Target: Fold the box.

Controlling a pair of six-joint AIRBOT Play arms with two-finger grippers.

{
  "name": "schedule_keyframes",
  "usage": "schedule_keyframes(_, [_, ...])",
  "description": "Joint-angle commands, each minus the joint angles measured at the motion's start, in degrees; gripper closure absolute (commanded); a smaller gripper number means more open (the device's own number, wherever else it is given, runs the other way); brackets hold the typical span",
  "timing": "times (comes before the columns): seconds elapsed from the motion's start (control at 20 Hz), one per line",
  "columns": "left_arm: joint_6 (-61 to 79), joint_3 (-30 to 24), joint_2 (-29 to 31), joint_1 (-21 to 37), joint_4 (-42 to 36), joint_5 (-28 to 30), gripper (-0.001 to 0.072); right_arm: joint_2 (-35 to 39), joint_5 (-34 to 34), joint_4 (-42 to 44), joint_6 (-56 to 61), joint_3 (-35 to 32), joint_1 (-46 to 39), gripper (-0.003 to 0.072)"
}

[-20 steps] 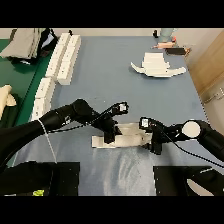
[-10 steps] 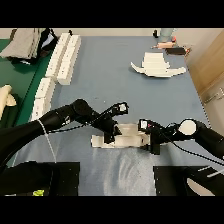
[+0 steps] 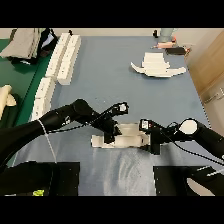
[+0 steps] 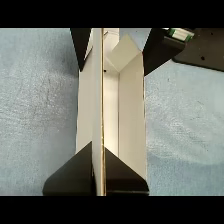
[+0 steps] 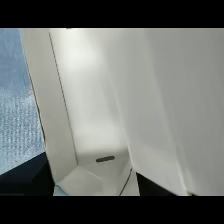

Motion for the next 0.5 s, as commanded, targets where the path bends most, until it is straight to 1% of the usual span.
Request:
schedule_keyframes(0.0, [0.0,-0.02,0.02,0.02,0.0,0.07,0.0694,-0.07,-0.04,0.04,-0.9,-0.76,-0.04,0.0036])
schedule_keyframes(0.25, [0.0,-0.02,0.0,0.02,0.0,0.07,0.0694,-0.07,-0.63,-0.02,-0.87,-0.87,-0.35,0.0047])
schedule_keyframes(0.3, [0.0,-0.02,0.0,0.02,0.0,0.07,0.0694,-0.07,-0.63,-0.02,-0.87,-0.92,-0.39,0.006])
schedule_keyframes(0.35, [0.0,-0.02,0.0,0.02,0.0,0.07,0.0694,-0.07,-0.63,0.0,-0.87,-1.07,-0.39,0.0117])
schedule_keyframes(0.45, [0.0,-0.02,0.0,0.02,0.0,0.07,0.0694,-0.07,-1.25,0.0,-0.9,-1.57,-0.39,0.0123])
